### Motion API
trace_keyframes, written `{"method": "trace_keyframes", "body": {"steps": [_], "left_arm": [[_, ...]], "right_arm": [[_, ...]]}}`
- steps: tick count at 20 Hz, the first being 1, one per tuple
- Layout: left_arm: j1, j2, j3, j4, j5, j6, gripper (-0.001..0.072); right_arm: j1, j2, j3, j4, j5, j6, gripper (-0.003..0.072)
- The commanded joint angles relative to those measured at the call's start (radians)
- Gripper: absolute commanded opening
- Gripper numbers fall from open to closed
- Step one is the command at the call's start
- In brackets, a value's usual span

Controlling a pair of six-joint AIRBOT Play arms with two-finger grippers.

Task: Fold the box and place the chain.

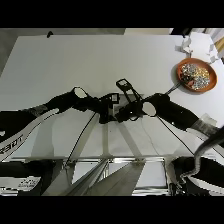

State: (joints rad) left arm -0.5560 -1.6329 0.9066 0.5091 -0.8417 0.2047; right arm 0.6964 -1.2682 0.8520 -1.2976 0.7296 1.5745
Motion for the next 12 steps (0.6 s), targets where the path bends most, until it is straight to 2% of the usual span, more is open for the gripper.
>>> {"method": "trace_keyframes", "body": {"steps": [1,5,8,12], "left_arm": [[0.001,0.0,0.0,0.0,0.0,0.0,0.0207],[0.001,0.0,0.0,0.0,0.0,0.0,0.0207],[0.001,0.0,0.0,0.0,0.0,0.0,0.0207],[0.001,0.0,0.0,0.0,0.0,0.0,0.0207]], "right_arm": [[-0.055,0.069,0.0,-0.005,0.014,0.0,0.0184],[-0.204,0.225,0.0,-0.083,0.164,-0.001,0.0183],[-0.367,0.27,0.0,-0.199,0.271,0.0,0.0183],[-0.533,0.221,-0.001,-0.303,0.248,0.0,0.0183]]}}
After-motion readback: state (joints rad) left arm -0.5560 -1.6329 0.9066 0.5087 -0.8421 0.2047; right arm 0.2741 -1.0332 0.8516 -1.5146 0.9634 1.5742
